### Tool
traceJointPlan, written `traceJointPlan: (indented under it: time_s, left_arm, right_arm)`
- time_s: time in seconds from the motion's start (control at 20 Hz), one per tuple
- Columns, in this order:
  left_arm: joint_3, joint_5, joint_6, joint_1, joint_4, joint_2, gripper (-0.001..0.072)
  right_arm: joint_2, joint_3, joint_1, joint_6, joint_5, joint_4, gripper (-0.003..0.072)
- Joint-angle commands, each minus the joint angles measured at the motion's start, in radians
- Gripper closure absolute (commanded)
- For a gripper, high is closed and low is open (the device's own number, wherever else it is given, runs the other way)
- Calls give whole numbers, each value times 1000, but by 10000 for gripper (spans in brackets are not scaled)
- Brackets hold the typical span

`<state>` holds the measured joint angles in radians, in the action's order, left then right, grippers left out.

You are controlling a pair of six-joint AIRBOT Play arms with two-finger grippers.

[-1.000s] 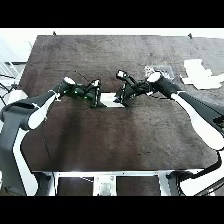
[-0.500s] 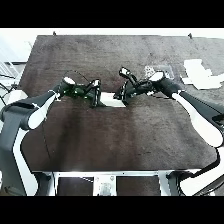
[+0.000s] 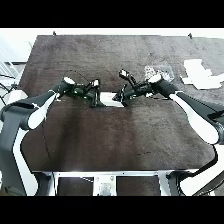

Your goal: Fold the box and place the chain.

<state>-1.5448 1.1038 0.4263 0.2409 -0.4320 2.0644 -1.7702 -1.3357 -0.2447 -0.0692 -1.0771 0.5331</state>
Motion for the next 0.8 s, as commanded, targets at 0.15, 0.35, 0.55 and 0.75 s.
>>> traceJointPlan:
  time_s: [0.15, 0.35, 0.55, 0.75]
  left_arm:
    - [-1, 3, 1, -1, -2, 0, 360]
    - [-1, 3, 0, -1, -2, 0, 360]
    - [-1, 3, 0, -1, -2, 0, 360]
    - [-1, 4, 1, -1, -2, 0, 360]
  right_arm:
    - [168, 0, 11, -23, 6, -81, 667]
    - [371, 117, 49, -145, 73, -80, 669]
    - [769, 456, 128, -193, 386, -81, 668]
    - [1179, 784, 210, -257, 626, -89, 667]
